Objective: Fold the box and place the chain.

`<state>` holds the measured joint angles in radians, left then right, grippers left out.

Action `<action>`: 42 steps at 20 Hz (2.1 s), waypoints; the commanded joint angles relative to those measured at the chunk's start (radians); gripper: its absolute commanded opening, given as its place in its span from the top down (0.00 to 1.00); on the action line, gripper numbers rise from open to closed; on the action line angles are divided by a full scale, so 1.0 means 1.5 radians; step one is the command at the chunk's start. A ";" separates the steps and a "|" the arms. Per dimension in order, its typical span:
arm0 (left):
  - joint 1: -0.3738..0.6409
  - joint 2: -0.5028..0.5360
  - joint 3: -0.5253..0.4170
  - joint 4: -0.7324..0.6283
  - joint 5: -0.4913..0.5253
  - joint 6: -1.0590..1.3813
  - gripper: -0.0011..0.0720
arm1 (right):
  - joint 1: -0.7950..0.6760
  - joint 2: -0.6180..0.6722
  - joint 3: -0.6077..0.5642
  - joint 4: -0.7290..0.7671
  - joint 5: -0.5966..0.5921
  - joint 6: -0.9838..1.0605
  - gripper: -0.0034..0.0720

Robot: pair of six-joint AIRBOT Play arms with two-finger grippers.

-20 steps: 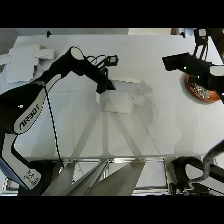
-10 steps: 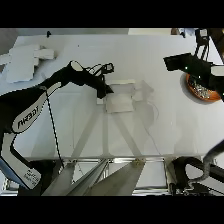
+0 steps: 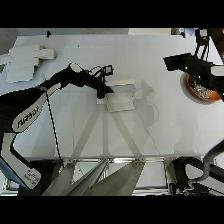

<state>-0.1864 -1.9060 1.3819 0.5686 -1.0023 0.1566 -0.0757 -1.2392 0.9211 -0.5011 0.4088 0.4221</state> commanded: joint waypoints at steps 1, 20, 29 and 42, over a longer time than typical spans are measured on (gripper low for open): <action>0.001 0.000 -0.001 -0.043 -0.008 0.059 0.99 | 0.000 0.000 0.001 0.000 0.000 0.000 0.27; 0.057 -0.020 -0.001 0.050 -0.119 0.052 0.99 | 0.000 -0.005 0.001 0.000 0.017 0.030 0.27; 0.057 -0.024 -0.001 0.045 -0.117 0.072 0.98 | 0.000 -0.005 0.001 0.000 0.017 0.030 0.27; 0.057 -0.024 -0.001 0.046 -0.118 0.071 0.97 | 0.000 -0.004 0.001 -0.086 0.364 0.028 0.04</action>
<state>-0.1005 -1.9408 1.3815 0.6361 -1.1797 0.2626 -0.0757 -1.2453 0.9215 -0.6029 0.7513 0.4637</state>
